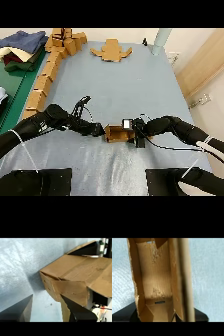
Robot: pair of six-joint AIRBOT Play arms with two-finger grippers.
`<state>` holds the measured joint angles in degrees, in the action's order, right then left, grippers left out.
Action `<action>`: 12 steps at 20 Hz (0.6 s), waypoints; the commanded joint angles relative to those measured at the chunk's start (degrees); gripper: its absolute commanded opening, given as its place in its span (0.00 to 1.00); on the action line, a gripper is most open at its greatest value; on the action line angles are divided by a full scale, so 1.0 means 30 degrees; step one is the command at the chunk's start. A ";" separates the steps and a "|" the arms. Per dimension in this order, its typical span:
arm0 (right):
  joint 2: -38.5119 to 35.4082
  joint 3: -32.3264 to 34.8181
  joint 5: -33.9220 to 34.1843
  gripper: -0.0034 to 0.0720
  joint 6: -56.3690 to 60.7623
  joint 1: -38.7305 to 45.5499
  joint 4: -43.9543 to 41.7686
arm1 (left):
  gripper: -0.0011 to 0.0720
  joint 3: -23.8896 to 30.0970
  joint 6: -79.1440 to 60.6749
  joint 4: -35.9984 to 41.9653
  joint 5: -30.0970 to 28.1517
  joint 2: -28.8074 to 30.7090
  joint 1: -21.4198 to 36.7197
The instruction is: Fold the box.
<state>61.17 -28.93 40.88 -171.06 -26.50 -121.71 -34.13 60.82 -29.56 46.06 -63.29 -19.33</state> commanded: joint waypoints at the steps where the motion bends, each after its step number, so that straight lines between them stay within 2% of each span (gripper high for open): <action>1: -0.0015 -0.0015 0.0000 0.75 0.0000 -0.0015 0.0000 | 0.75 -0.0029 -0.2579 0.2586 0.0758 -0.0313 0.0197; 6: -0.0015 -0.0015 0.0000 0.75 0.0000 -0.0015 0.0000 | 0.75 -0.0029 -0.3424 0.3461 0.1479 -0.1472 0.0124; 12: -0.0015 -0.0015 0.0000 0.75 0.0000 -0.0015 0.0000 | 0.75 -0.0029 -0.3417 0.3126 0.0095 -0.1486 0.0168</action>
<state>61.17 -28.93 40.88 -171.06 -26.50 -121.69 -34.17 50.96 -19.62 47.92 -67.53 -18.96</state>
